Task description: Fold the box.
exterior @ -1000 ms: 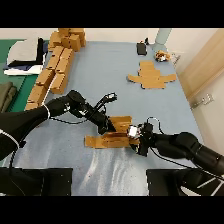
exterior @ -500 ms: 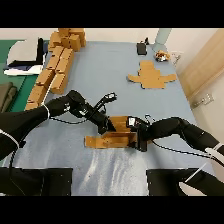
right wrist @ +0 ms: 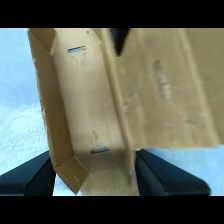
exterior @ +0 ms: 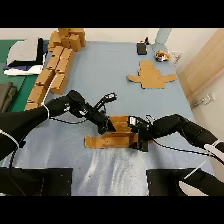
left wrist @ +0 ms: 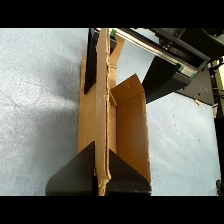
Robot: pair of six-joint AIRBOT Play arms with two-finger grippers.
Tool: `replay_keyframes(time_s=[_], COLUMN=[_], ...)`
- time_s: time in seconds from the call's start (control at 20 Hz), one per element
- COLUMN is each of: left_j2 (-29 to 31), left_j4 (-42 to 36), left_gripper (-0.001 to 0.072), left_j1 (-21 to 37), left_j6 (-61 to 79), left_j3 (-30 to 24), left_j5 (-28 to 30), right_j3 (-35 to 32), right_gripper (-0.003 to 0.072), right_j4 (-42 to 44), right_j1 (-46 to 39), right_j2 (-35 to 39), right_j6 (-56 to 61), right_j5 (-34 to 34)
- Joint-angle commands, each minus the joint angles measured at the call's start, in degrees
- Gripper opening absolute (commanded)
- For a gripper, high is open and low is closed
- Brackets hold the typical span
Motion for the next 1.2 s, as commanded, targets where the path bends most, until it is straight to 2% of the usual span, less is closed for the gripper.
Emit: replay_keyframes(time_s=[0.0, 0.3, 0.5, 0.75, 0.8, 0.9, 1.15], left_j2=[0.02, 0.02, 0.02, 0.02, 0.02, 0.02, 0.02], left_j4=[0.02, 0.02, 0.02, 0.02, 0.02, 0.02, 0.02], left_gripper=[0.0015, 0.0015, 0.0015, 0.0015, 0.0015, 0.0015, 0.0015], left_j1=[0.02, 0.02, 0.02, 0.02, 0.02, 0.02, 0.02], left_j6=[0.00, 0.00, 0.00, 0.00, 0.00, 0.00, 0.00], left_j3=[0.04, 0.04, 0.04, 0.04, 0.04, 0.04, 0.04], left_j5=[-0.02, -0.02, -0.02, -0.02, -0.02, -0.02, -0.02], right_j3=[0.07, 0.02, 0.00, 0.00, 0.00, 0.00, 0.00], right_gripper=[0.0713, 0.0702, 0.0702, 0.0701, 0.0697, 0.0632, 0.0632], right_j4=[0.17, 0.26, -0.07, -6.36, -6.84, -7.41, -6.54], right_j1=[-0.04, 0.28, 3.65, 4.22, 4.13, 4.13, 4.24], right_j2=[-0.52, -0.81, -0.92, -0.94, -0.94, -0.94, -2.62], right_j6=[-0.15, -0.22, -0.22, -0.24, -0.24, -0.24, -0.61], right_j5=[-0.33, 1.25, 1.90, 2.21, 2.25, 2.40, 3.85])
